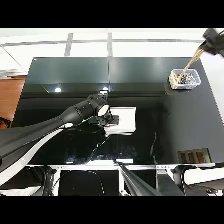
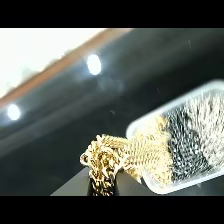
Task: Fold the box and place the chain.
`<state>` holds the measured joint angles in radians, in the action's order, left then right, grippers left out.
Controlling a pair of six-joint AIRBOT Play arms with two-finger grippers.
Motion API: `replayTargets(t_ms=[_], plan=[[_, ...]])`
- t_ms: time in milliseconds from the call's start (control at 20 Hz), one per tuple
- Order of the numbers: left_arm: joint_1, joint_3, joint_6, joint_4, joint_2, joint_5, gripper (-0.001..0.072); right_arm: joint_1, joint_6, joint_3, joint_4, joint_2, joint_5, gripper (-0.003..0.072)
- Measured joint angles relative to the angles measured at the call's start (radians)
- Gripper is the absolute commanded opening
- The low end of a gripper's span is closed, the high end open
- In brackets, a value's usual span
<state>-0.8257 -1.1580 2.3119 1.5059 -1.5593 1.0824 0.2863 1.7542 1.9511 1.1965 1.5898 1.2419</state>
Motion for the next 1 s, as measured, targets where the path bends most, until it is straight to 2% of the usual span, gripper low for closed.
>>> replayTargets(t_ms=[150, 450, 700, 1000], plan=[[0.0, 0.0, 0.0, 0.0, 0.0, 0.0, 0.0029, 0.003, -0.058, 0.004, -0.029, -0.129, 0.002, 0.0012], [0.0, 0.0, 0.0, 0.0, 0.0, 0.0, 0.0029, 0.003, -0.14, 0.005, -0.209, -0.325, 0.025, 0.0012], [0.0, 0.0, 0.0, 0.0, 0.0, 0.0, 0.0029, -0.011, -0.179, 0.005, -0.341, -0.423, 0.069, 0.0011], [0.0, 0.0, 0.0, 0.0, 0.0, 0.0, 0.0028, -0.119, -0.208, 0.005, -0.387, -0.487, 0.144, 0.0012]])
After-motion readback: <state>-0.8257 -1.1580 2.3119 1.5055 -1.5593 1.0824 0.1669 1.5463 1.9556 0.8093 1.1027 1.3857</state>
